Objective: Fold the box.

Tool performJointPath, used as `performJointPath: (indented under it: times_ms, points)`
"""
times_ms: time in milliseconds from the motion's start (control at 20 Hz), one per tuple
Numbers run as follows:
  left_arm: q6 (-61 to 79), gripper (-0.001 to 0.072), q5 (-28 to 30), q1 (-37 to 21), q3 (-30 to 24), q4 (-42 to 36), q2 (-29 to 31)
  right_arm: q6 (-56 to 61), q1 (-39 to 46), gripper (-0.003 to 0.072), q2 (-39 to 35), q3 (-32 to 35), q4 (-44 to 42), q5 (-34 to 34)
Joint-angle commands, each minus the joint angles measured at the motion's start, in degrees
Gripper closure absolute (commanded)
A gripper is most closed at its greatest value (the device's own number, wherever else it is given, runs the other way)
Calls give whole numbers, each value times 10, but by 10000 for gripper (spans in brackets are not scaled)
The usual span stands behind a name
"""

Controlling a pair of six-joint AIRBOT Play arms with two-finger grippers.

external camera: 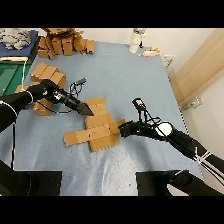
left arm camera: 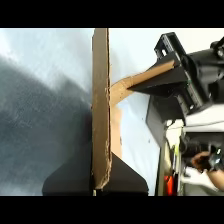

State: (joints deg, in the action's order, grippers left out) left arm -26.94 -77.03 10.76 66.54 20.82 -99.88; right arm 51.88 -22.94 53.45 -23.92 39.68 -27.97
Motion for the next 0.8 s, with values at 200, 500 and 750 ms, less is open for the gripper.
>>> performJointPath:
  times_ms: [200, 500, 750]
  points:
    - [82, 694, -1, 3, 2, -6, 11, 99, 33, 428, -15, -1, 0, 67]
    - [242, 695, 127, 85, -38, -20, 138, 143, 93, 465, -80, -2, 0, 90]
    - [377, 694, 251, 157, -129, -11, 200, 152, 102, 593, -95, -2, 0, 90]
